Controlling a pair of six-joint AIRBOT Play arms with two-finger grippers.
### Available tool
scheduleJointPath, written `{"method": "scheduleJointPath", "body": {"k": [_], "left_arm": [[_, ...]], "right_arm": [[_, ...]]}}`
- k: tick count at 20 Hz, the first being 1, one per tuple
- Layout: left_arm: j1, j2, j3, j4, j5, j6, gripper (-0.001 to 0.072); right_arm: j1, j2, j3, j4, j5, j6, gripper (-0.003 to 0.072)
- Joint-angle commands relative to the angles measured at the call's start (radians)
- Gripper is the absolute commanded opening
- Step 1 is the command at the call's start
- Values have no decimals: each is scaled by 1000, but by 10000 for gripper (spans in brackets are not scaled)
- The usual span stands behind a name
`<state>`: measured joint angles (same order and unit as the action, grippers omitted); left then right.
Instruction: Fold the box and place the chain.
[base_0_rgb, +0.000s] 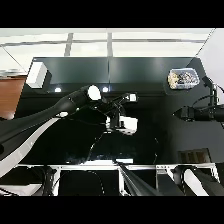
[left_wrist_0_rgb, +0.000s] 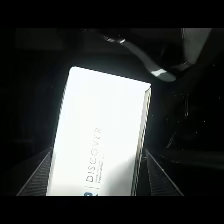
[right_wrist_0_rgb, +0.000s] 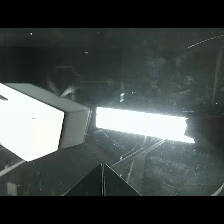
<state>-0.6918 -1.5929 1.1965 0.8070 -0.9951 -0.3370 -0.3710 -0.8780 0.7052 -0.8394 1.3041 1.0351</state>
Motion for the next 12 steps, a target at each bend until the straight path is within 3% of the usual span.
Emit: {"method": "scheduleJointPath", "body": {"k": [1,12], "left_arm": [[-4,-1,1,30,-5,23,709],[-35,-23,-1,98,27,84,710]], "right_arm": [[0,1,0,-1,0,0,15],[0,1,0,-2,0,0,14]]}}
